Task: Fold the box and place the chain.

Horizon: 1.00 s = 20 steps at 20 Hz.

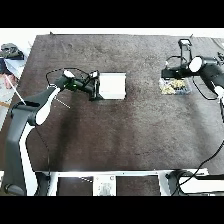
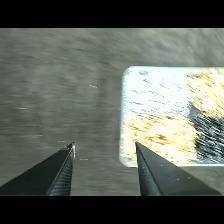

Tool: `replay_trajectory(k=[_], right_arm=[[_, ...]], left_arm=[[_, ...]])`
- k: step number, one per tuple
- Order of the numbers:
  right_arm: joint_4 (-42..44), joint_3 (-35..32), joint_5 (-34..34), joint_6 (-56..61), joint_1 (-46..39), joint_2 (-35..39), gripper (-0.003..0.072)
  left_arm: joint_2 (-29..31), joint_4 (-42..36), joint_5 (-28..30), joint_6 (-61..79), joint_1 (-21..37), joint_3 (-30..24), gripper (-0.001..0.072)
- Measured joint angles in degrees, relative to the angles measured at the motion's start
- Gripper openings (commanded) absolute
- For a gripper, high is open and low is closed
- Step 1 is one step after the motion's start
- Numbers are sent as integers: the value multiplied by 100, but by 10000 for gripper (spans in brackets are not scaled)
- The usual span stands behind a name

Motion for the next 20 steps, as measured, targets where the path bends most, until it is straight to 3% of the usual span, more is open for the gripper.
replay_trajectory(k=[11, 14, 20], right_arm=[[428, 686, 697, -761, -671, -1266, 329], [424, 763, 809, -780, -693, -1480, 276], [435, 809, 879, -802, -682, -1663, 273]], left_arm=[[0, -4, 0, -2, 0, 0, 134], [0, -9, -2, 0, 0, 0, 134], [0, -13, -2, 0, 0, 0, 134]])
